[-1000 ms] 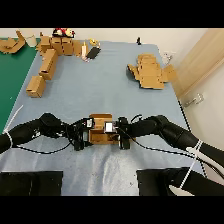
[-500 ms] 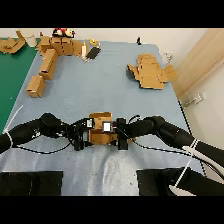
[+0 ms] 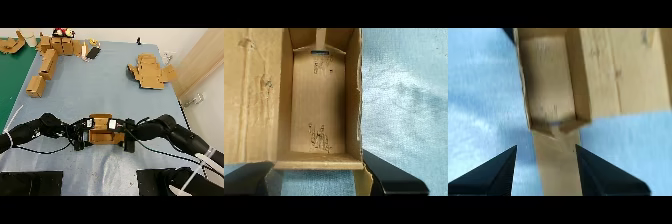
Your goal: Fold the box.
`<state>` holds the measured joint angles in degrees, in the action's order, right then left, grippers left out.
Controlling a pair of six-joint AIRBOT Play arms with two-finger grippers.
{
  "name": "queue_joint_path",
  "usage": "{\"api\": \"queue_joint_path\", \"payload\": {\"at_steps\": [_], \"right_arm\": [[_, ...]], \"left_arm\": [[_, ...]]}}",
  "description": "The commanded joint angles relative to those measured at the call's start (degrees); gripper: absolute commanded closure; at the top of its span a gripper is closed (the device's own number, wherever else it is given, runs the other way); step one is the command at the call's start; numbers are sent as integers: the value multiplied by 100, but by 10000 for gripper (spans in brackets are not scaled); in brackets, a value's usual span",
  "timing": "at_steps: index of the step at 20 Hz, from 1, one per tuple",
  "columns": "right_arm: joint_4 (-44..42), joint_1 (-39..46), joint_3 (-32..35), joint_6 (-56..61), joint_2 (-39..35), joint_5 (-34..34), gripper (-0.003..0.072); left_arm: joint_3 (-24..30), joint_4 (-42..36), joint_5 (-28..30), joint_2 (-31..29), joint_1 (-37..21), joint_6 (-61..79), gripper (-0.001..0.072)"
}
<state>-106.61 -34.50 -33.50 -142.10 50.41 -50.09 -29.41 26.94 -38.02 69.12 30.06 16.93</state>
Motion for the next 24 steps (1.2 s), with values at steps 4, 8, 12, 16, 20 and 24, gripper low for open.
{"api": "queue_joint_path", "payload": {"at_steps": [4,8,12,16,20,24], "right_arm": [[2968,44,2,4551,-1001,-1191,682],[2699,938,188,6050,-1034,-1309,683],[1110,2035,592,5958,-691,-597,683],[-688,2223,680,5174,57,-175,683],[-1593,2118,678,4553,632,-68,683],[-1731,1873,678,4527,664,-50,683]], "left_arm": [[-7,4,-2,-7,-4,15,203],[-4,4,-2,-7,-4,15,203],[-4,4,-2,-7,-4,15,203],[-7,4,-2,-7,-4,15,203],[-4,4,-2,-7,-4,15,203],[-4,4,-2,-7,-4,15,203]]}}
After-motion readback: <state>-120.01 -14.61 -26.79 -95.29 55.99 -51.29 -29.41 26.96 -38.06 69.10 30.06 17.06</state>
